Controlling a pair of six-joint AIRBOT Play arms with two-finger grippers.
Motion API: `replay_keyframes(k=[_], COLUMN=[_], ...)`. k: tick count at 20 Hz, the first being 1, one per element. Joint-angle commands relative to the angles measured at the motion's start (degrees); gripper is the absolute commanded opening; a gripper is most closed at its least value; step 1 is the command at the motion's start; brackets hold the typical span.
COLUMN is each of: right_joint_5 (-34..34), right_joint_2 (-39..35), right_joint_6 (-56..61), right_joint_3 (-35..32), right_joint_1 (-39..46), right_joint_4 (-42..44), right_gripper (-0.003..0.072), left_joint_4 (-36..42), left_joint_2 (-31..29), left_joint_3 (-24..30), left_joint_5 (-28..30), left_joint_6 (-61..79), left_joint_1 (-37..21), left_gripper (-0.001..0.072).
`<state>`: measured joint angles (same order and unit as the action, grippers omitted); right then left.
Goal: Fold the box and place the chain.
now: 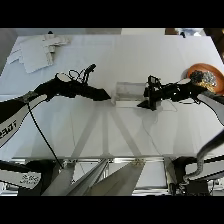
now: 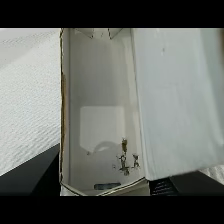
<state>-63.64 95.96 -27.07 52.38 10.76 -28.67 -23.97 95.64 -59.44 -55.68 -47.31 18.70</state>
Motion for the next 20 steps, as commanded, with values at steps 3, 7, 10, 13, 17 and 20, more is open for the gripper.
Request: replay_keyframes(k=[3,7,10,13,17,20], right_joint_5=[0.0,0.0,0.0,0.0,0.0,0.0], right_joint_2=[0.0,0.0,0.0,0.0,0.0,0.0], right_joint_6=[0.0,0.0,0.0,0.0,0.0,0.0], right_joint_3=[0.0,0.0,0.0,0.0,0.0,0.0], right_joint_1=[0.0,0.0,0.0,0.0,0.0,0.0], right_joint_4=[0.0,0.0,0.0,0.0,0.0,0.0], right_gripper=[0.0445,0.0445,0.0445,0.0445,0.0445,0.0445], left_joint_4=[3.7,8.3,10.1,10.4,10.1,10.1], left_joint_2=[0.0,0.0,0.0,0.0,0.0,0.0], left_joint_3=[0.0,0.0,0.0,0.0,0.0,0.0], left_joint_5=[-0.3,-0.8,-0.9,-0.6,1.9,1.9], left_joint_6=[5.6,11.9,14.3,14.4,12.3,12.3], left_joint_1=[1.1,1.4,1.4,1.5,3.0,4.6], left_gripper=[0.0277,0.0300,0.0299,0.0297,0.0360,0.0361])
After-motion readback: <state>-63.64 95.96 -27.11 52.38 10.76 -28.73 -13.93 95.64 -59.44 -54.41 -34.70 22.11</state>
